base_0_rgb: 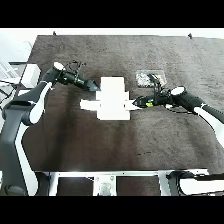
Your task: Fold the box and place the chain.
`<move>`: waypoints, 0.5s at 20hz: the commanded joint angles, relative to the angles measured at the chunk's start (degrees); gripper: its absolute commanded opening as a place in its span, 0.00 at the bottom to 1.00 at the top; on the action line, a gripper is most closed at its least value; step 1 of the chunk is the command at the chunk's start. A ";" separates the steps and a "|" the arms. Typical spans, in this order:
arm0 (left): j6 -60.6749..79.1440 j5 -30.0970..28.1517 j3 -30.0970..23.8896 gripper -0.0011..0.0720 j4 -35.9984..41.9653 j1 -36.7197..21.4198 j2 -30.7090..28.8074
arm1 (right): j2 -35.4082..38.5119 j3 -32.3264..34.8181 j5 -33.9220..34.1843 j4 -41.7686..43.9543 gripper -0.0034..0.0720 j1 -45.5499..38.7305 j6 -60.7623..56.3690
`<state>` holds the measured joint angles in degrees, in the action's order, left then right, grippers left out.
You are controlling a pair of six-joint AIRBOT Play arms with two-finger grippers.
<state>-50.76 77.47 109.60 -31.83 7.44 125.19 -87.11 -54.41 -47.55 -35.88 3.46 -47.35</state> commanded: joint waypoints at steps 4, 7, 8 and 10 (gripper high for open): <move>3.28 0.07 0.26 0.79 2.16 2.29 2.14 | 0.02 0.02 0.00 0.74 0.06 0.07 0.02; 4.00 -0.52 0.26 0.75 2.43 3.04 2.86 | 0.02 0.02 -0.02 0.74 0.06 0.07 0.02; 4.28 -0.92 0.26 0.75 2.47 3.04 2.89 | 0.02 0.02 -0.02 0.74 0.06 0.07 0.02; 4.37 -1.42 0.26 0.65 3.54 2.97 2.89 | 0.02 0.02 -0.02 0.74 0.06 0.07 0.02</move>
<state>-47.20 76.77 109.82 -29.28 10.11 127.76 -87.11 -54.41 -47.55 -35.20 3.46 -47.31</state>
